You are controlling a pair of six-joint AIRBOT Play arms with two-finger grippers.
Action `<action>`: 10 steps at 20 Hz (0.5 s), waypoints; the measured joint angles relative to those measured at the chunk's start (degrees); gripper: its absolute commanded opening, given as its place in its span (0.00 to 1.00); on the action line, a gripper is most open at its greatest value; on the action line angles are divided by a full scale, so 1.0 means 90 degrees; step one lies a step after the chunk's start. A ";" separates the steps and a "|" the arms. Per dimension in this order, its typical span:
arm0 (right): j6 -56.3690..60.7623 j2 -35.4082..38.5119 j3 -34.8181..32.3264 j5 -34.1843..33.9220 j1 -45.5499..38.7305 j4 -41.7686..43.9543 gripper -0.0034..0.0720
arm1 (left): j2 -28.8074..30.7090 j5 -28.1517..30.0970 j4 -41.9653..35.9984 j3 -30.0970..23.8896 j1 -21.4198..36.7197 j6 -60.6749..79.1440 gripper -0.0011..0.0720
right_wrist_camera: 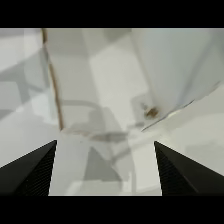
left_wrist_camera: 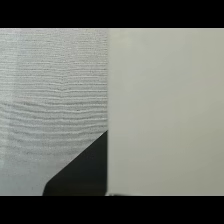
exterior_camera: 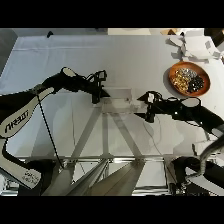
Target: Fold the box and place the chain.
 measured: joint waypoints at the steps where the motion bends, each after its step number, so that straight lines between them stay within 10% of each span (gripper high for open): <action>1: -0.0002 0.0000 -0.0063 -0.0022 0.0000 -0.0005 0.95 | 0.0000 0.0002 0.0000 0.0000 0.0000 0.0000 0.03; 10: -0.0369 -0.0321 -0.0214 -0.0211 0.0007 0.1010 0.95 | 0.0000 0.0000 -0.0002 0.0000 0.0000 0.0000 0.03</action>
